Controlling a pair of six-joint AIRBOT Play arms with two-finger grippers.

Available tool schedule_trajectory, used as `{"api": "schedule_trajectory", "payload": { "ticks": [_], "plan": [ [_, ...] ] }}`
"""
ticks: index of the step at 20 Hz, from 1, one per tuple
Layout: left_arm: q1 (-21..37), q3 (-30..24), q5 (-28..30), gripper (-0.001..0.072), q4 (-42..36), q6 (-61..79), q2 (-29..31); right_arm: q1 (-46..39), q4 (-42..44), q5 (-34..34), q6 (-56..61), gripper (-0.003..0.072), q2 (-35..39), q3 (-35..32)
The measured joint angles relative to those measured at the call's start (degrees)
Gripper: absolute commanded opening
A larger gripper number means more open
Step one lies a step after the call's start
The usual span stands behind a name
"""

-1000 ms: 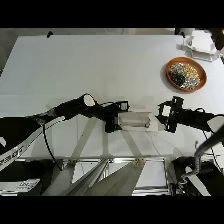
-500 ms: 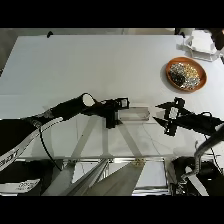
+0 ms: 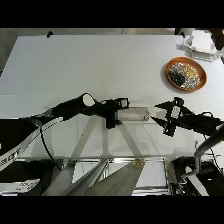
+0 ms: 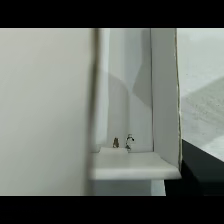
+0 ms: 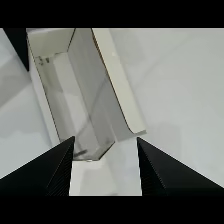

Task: Fold the box and place the chain.

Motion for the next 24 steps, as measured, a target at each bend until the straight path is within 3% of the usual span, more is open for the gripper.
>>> {"api": "schedule_trajectory", "payload": {
  "ticks": [6, 7, 9, 24],
  "plan": [
    [0.0, 0.1, -0.8, 0.0112, -0.5, 0.1, -1.5, 0.0, 0.3, 0.5, 0.0, 0.0396, 0.0, 0.0],
    [0.0, 0.1, -0.8, 0.0112, -0.5, 0.1, -1.6, 0.0, 0.4, 0.8, 0.0, 0.032, 0.0, 0.0],
    [0.0, 0.1, -0.9, 0.0112, -0.4, 0.0, -1.7, 0.0, 0.6, 1.9, 0.0, 0.0012, -0.2, 0.0],
    [0.0, 0.1, -1.0, 0.0107, 0.0, 0.0, -1.8, 0.0, 11.4, 2.1, -5.7, 0.0013, -9.2, 0.0]
  ]
}}
